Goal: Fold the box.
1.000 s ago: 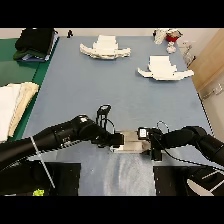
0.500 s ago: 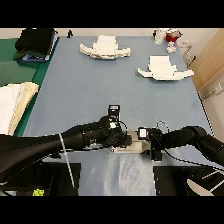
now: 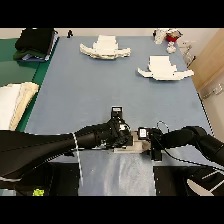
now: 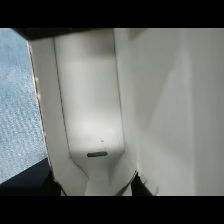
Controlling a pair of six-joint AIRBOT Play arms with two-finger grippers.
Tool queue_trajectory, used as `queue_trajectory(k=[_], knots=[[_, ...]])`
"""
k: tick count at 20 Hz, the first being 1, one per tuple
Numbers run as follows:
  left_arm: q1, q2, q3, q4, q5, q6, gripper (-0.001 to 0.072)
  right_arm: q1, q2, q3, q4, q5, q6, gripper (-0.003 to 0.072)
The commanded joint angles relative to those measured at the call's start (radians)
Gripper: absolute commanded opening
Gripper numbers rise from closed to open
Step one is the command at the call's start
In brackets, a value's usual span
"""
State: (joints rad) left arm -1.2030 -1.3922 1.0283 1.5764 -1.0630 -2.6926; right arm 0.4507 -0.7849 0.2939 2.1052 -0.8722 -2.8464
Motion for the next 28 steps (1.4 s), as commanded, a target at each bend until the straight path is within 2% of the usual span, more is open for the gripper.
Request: queue_trajectory(k=[1,9,10,11,12,19,23,28], knots=[[-0.001,-0.005,0.002,0.006,0.005,0.023,0.0014,0.0,0.001,0.0,0.0,0.0,0.0,0.0548],[-0.001,-0.003,0.002,0.001,-0.012,0.011,0.0017,0.0,0.001,0.0,0.0,0.0,0.0,0.0548],[-0.001,-0.003,0.003,-0.003,-0.008,0.042,0.0147,0.0,0.001,0.0,0.0,0.0,0.0,0.0548],[-0.001,-0.003,0.006,-0.006,-0.012,0.051,0.0492,0.0,0.001,0.0,0.0,0.0,0.0,0.0548],[0.0,-0.003,0.007,-0.006,-0.01,0.05,0.0611,0.0,0.001,0.0,0.0,0.0,0.0,0.0548],[0.0,0.001,0.011,-0.005,-0.016,0.065,0.0594,0.0,0.001,0.0,0.0,0.0,0.0,0.0548],[0.0,0.098,0.026,0.0,-0.058,0.092,0.0594,0.0,0.001,0.0,0.0,0.0,0.0,0.0548],[-0.001,0.336,0.025,-0.005,-0.304,0.121,0.0593,0.0,0.001,0.0,0.0,0.0,0.0,0.0548]])
